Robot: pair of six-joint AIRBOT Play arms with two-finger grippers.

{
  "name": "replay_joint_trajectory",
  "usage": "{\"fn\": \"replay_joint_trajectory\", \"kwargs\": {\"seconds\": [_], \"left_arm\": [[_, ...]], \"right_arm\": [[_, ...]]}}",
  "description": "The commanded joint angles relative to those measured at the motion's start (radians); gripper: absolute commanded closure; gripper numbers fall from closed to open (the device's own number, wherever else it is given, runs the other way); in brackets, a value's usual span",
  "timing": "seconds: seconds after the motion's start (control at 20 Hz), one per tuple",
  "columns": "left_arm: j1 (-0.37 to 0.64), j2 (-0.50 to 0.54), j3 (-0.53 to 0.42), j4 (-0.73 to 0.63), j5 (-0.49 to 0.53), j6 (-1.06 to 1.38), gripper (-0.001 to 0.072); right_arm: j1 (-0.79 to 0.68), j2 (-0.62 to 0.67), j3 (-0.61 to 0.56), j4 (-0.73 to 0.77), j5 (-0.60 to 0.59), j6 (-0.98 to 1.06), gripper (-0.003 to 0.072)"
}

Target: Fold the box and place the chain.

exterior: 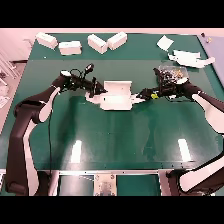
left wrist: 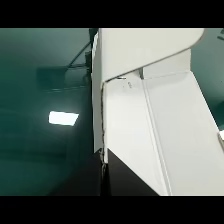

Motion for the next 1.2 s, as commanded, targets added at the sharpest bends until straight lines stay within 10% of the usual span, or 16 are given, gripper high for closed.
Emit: {"fn": "replay_joint_trajectory", "kwargs": {"seconds": [0.0, 0.2, 1.15], "left_arm": [[-0.001, 0.0, 0.0, 0.005, 0.009, -0.001, 0.0689], [-0.001, 0.0, 0.0, 0.004, 0.001, -0.018, 0.0689], [-0.001, 0.0, 0.0, 0.005, -0.006, 0.021, 0.069]], "right_arm": [[0.001, 0.0, 0.0, 0.002, 0.0, 0.0, 0.0681], [-0.005, 0.0, 0.0, 0.002, 0.0, -0.006, 0.0559], [-0.129, 0.08, 0.008, 0.021, 0.015, -0.086, 0.0568]]}}
